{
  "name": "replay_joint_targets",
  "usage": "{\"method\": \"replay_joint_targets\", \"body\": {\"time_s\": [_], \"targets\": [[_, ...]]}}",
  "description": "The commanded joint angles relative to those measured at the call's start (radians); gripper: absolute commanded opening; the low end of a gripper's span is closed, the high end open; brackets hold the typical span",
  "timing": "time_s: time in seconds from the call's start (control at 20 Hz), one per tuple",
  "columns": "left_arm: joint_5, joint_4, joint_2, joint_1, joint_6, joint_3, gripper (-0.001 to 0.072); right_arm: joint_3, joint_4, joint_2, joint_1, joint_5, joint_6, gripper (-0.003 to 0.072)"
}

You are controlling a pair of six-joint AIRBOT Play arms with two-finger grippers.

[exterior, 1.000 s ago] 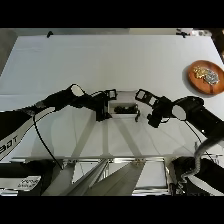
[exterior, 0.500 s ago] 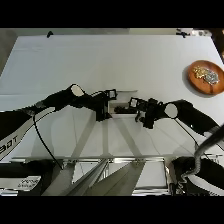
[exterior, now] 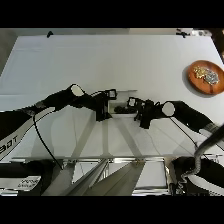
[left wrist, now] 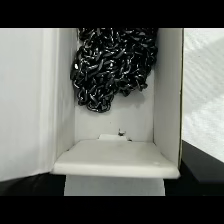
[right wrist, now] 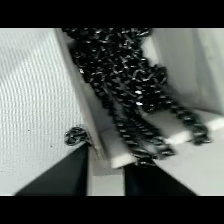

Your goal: Fold the box and place the chain.

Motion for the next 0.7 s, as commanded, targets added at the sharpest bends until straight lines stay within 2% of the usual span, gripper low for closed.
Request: {"method": "replay_joint_targets", "body": {"time_s": [0.0,0.05,0.1,0.4,0.65], "targets": [[0.0,0.003,0.001,0.0,0.006,0.0,0.0352,0.0,0.013,-0.002,-0.001,-0.004,0.007,0.012],[0.0,0.003,0.001,0.0,0.006,0.0,0.0352,0.0,0.013,-0.002,-0.001,0.012,0.007,0.004],[0.0,0.003,0.001,0.0,0.006,0.0,0.0352,0.0,0.013,-0.002,-0.001,0.031,0.007,0.0011],[0.0,0.003,0.001,0.0,0.006,0.0,0.0352,0.0,-0.087,0.006,-0.001,0.173,0.097,0.0011],[0.0,0.003,0.001,0.0,0.006,0.0,0.0352,0.0,-0.139,0.125,-0.001,0.267,0.157,0.0011]]}}
